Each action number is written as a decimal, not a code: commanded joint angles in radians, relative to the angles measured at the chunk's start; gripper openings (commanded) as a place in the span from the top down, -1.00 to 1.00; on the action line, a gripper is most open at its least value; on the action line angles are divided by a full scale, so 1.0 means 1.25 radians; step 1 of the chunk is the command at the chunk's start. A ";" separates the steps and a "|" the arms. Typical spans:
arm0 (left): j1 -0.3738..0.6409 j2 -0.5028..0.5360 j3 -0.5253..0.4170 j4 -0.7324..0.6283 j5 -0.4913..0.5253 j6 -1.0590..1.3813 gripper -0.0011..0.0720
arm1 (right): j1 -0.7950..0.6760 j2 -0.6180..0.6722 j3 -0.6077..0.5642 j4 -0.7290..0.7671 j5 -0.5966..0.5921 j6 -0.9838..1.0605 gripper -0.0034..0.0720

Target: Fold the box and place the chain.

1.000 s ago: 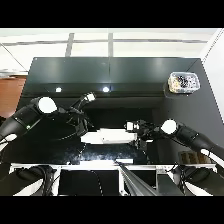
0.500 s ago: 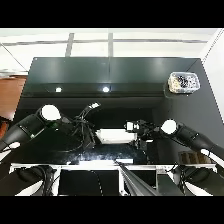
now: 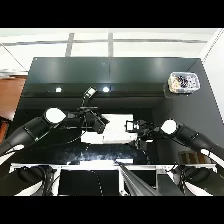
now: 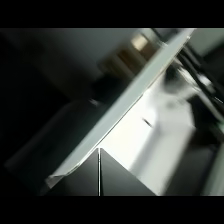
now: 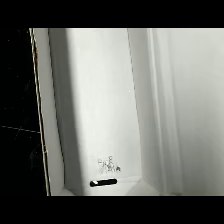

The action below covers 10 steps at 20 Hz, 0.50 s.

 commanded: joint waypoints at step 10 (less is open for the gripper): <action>-0.002 -0.113 0.000 -0.001 0.014 0.003 0.89 | 0.001 0.000 0.001 0.000 -0.003 0.000 0.10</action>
